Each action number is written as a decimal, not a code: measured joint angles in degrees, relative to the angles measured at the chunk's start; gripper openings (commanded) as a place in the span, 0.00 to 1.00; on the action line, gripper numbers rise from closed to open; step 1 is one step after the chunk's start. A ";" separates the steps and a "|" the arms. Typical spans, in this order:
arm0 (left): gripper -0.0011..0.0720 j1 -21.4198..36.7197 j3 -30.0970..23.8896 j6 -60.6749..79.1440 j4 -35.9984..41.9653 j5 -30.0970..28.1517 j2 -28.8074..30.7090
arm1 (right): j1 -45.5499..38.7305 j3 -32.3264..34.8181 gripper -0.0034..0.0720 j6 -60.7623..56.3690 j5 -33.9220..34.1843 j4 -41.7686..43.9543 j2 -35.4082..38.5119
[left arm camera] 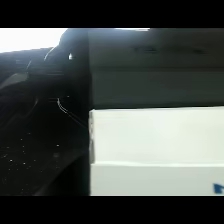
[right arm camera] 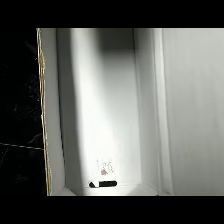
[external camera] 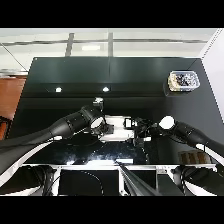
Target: Fold the box and place the chain.
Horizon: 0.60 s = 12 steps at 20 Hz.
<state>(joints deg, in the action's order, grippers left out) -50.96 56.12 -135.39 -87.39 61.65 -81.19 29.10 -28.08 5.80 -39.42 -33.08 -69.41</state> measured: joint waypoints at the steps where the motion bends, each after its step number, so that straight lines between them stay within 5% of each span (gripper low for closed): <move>1: 0.07 0.00 0.00 -0.15 0.09 -0.22 0.00 | 0.00 0.00 0.51 -0.07 0.00 0.02 0.00; 3: 0.09 0.00 0.00 0.00 0.28 -0.46 -0.04 | 0.00 0.00 0.51 -0.07 0.02 0.00 0.00; 5: 0.54 0.00 0.04 0.22 0.59 -1.20 -0.07 | 0.00 0.00 0.51 -0.02 0.02 -0.04 0.00; 6: 0.63 -0.04 0.13 0.20 0.87 -2.10 -0.07 | 0.00 0.00 0.51 0.04 0.04 -0.04 0.00; 12: 0.62 -0.04 0.13 0.04 0.90 -1.22 -0.07 | 0.00 0.00 0.51 0.04 0.04 -0.04 0.00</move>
<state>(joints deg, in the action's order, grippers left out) -51.00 56.25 -135.35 -86.50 60.42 -81.25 29.10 -28.08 5.85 -39.38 -33.12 -69.41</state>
